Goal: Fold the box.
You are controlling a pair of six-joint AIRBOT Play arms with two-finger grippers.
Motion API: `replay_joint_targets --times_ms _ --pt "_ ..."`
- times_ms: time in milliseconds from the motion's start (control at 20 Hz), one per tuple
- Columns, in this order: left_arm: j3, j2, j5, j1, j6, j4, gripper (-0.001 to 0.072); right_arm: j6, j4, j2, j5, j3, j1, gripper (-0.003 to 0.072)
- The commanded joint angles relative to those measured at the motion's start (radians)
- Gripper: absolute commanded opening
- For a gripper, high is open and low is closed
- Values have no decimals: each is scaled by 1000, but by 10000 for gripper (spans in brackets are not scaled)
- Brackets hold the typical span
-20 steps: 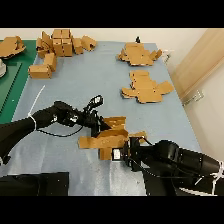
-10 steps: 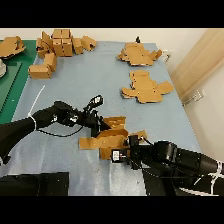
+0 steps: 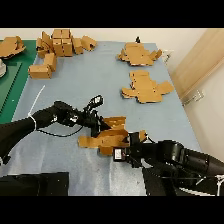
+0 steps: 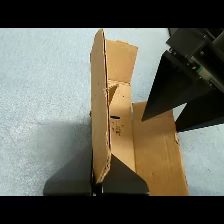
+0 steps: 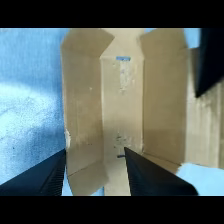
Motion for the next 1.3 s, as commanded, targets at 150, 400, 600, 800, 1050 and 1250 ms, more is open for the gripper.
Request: replay_joint_targets --times_ms 150,400,600,800,1050,1250 --pt "0 0 0 0 0 0 12 3 -104 31 3 1 0 561" --pt "0 0 0 0 0 0 12 83 -166 31 51 24 -2 561" --pt "0 0 0 0 0 0 12 130 -171 29 51 35 -3 561" --pt "0 0 0 0 0 0 11 134 -145 28 42 35 -3 562" --pt "0 0 0 0 0 0 11 198 -99 4 43 36 -15 570" --pt "0 0 0 0 0 0 11 262 -23 4 59 36 -126 571"
